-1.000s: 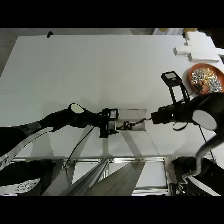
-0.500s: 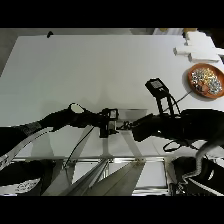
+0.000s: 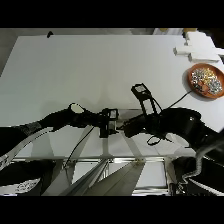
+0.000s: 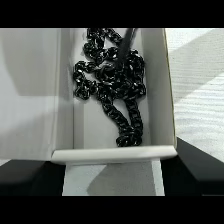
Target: Fold the box and place the chain.
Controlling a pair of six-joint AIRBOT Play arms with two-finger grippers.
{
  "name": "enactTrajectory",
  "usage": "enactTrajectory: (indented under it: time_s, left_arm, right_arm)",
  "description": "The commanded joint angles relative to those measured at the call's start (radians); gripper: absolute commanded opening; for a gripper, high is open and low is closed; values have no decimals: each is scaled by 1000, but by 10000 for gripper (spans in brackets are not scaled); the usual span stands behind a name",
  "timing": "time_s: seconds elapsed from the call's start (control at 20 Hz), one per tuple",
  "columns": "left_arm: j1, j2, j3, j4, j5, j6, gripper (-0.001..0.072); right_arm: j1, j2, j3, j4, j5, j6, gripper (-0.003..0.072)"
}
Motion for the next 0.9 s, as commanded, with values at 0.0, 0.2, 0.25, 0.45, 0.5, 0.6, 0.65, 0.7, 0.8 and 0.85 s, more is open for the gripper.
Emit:
enactTrajectory:
  time_s: [0.0,0.2,0.25,0.45,0.5,0.6,0.65,0.7,0.8,0.85]
  left_arm:
    - [0,0,1,0,0,0,220]
    - [0,0,1,0,0,0,220]
    - [0,0,1,0,0,0,220]
    - [0,0,1,0,0,0,220]
    - [0,0,1,0,0,0,220]
    - [0,0,1,0,0,0,220]
    - [0,0,1,0,0,0,220]
    - [0,0,1,0,0,0,220]
    - [0,0,1,0,0,0,220]
    - [0,0,1,0,0,0,220]
  right_arm:
    - [-4,-28,-8,-46,-10,-4,240]
    - [-133,6,68,-47,85,-58,239]
    - [-178,13,89,-55,111,-72,222]
    - [-381,8,101,-97,163,-140,18]
    - [-429,-4,100,-124,184,-138,18]
    - [-510,-20,77,-159,192,-137,18]
    - [-543,-28,59,-166,190,-137,18]
    - [-571,-39,38,-169,179,-138,24]
    - [-605,-64,-5,-169,135,-138,247]
    - [-613,-80,-20,-169,115,-138,298]
